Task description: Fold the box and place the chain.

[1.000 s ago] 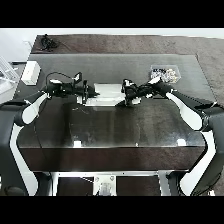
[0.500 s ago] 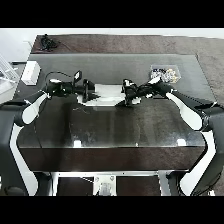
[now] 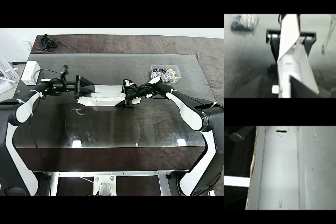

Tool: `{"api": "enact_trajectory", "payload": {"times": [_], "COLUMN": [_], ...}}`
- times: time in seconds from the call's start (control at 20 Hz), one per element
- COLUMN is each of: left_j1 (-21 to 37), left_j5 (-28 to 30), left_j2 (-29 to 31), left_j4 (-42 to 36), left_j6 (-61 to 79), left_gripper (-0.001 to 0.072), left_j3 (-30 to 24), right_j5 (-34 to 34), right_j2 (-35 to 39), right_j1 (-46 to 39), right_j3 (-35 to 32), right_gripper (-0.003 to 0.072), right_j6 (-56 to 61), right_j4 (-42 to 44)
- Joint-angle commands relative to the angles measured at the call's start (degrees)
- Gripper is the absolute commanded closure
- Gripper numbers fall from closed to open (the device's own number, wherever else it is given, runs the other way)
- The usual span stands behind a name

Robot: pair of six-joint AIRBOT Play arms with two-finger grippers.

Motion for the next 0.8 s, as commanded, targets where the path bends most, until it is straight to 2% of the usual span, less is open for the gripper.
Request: {"api": "enact_trajectory", "payload": {"times": [0.0,0.05,0.2,0.35,0.55,0.7,0.75], "left_j1": [3.9,4.6,5.0,4.1,1.1,-3.9,-5.2], "left_j5": [-11.7,-13.5,-12.9,-6.3,9.7,30.8,35.3], "left_j2": [1.0,2.6,8.9,18.7,32.9,40.2,40.9], "left_j4": [-2.4,-1.5,1.8,3.8,4.2,3.9,2.8], "left_j6": [0.8,0.9,0.2,-2.4,-0.9,0.2,-0.1], "left_gripper": [0.0589,0.0691,0.0696,0.0697,0.0698,0.0697,0.0696], "left_j3": [0.0,0.0,-0.2,-3.8,-16.1,-27.7,-30.3], "right_j5": [0.0,0.0,0.0,0.0,0.0,0.0,0.0], "right_j2": [0.0,0.0,0.0,0.0,0.0,0.0,0.0], "right_j1": [0.0,0.0,0.0,0.0,0.0,0.0,0.0], "right_j3": [0.0,0.0,0.0,0.0,0.0,0.0,0.0], "right_gripper": [0.0108,0.0108,0.0108,0.0108,0.0108,0.0108,0.0108], "right_j6": [0.0,0.0,0.0,0.0,0.0,0.0,0.0], "right_j4": [0.0,0.0,0.0,0.0,0.0,0.0,0.0]}}
